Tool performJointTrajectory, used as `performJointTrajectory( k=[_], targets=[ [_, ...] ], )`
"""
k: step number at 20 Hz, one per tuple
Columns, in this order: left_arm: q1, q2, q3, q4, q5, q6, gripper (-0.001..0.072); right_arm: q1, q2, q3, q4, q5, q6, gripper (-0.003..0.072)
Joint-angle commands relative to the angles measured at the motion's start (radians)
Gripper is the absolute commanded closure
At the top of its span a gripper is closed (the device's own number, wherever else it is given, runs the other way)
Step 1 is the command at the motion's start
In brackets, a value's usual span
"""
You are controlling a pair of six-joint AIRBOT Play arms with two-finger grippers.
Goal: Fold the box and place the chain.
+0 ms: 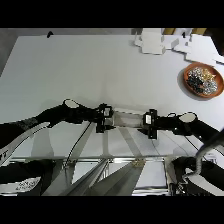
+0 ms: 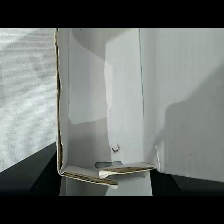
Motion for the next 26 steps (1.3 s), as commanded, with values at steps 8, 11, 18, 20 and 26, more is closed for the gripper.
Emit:
performJointTrajectory(
  k=[8,11,18,20,26],
  targets=[
    [0.0,0.0,0.0,0.0,0.0,0.0,0.0574,0.0,0.0,0.0,0.0,0.001,0.001,0.0274],
    [0.0,0.0,0.0,0.0,0.0,0.0,0.0574,0.0,0.0,0.0,0.0,0.006,0.009,-0.002],
    [0.0,0.0,0.0,0.0,0.0,0.0,0.0574,0.0,0.104,0.0,-0.179,0.01,0.158,-0.0006],
    [0.0,0.0,0.0,0.0,0.0,0.0,0.0574,0.0,0.122,0.0,-0.287,0.015,0.272,-0.0006],
    [0.0,0.0,0.0,0.0,0.0,0.0,0.0574,0.0,0.19,0.0,-0.425,0.02,0.452,-0.0006]
  ],
)
